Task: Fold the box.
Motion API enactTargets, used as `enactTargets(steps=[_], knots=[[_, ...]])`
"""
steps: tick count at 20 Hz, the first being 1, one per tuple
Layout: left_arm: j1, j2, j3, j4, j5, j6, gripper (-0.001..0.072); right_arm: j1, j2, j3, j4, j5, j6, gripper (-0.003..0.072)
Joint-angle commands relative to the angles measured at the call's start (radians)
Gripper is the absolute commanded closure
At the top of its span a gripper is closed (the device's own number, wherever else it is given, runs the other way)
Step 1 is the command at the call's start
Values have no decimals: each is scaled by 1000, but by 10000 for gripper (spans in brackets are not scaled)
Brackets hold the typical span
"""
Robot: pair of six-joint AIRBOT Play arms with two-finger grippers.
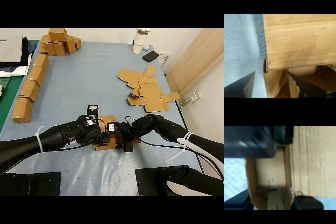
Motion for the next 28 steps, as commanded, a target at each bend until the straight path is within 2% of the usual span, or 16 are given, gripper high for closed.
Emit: enactTargets(steps=[1,2,3,4,5,7,8,9,16,17,18,19,28], knots=[[-3,-42,26,8,-13,-2,123,0,-1,0,0,0,0,190],[-4,-45,26,9,-12,-2,125,0,-1,0,0,0,0,190],[-5,-47,26,9,-13,-2,250,0,-1,0,0,0,0,190],[-5,-48,26,9,-11,-1,443,0,0,0,0,0,0,190],[-8,-48,26,10,-5,-1,483,0,0,0,0,0,0,190],[-9,-52,26,10,4,-26,486,0,-1,0,0,0,0,190],[-9,-55,26,12,3,-37,610,0,-1,0,0,0,0,190],[-9,-56,26,13,2,-38,694,0,-1,0,0,0,0,190],[-19,-58,26,0,-4,-35,693,0,0,0,0,0,0,190],[-21,-58,26,-8,-3,-24,659,0,-1,0,0,0,0,190],[-21,-58,26,-22,-5,-19,383,0,0,0,0,0,0,190],[-21,-58,26,-28,-11,-22,226,0,-1,0,0,0,0,190],[14,-58,38,-77,-33,-22,231,0,-1,0,0,0,0,190]])
